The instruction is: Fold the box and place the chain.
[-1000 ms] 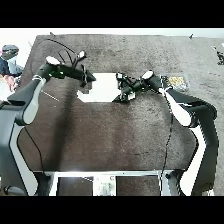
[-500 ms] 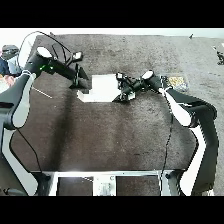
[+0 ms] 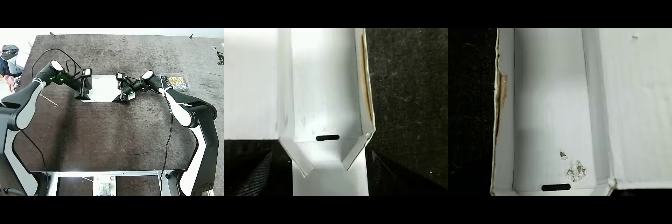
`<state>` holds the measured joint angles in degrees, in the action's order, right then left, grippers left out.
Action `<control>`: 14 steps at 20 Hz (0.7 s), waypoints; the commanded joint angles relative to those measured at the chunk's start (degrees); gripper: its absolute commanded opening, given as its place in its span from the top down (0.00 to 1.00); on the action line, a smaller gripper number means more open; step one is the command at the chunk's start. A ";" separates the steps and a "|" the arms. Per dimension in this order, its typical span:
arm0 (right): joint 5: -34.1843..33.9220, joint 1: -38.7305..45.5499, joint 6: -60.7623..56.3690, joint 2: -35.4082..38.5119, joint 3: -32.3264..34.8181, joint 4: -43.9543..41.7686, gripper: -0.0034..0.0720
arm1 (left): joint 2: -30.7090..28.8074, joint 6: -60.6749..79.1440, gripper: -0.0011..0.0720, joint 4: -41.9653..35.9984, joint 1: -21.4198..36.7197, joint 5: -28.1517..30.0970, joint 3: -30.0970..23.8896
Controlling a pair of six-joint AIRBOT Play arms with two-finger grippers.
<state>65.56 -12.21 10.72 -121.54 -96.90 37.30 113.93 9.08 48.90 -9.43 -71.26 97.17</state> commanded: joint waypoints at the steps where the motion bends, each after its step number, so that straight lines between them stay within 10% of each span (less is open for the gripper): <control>1: 0.00 -0.04 -0.02 -0.04 0.00 -0.04 0.40 | 0.20 0.44 0.05 0.31 -0.24 1.79 -1.11; 4: 0.00 -0.04 -0.02 -0.04 0.00 -0.02 0.40 | 0.20 0.44 0.26 0.26 -0.24 1.68 -1.11; 9: 0.00 -0.04 -0.02 -0.04 0.00 -0.02 0.40 | 0.20 0.42 0.27 0.17 -0.24 1.84 -1.11; 11: 0.00 -0.04 -0.02 -0.04 0.00 -0.02 0.40 | 0.20 0.44 0.72 0.11 -0.24 0.81 -1.11; 14: 0.00 -0.04 -0.02 -0.04 0.00 -0.02 0.40 | 0.26 0.44 0.73 -1.77 -0.24 0.26 -1.11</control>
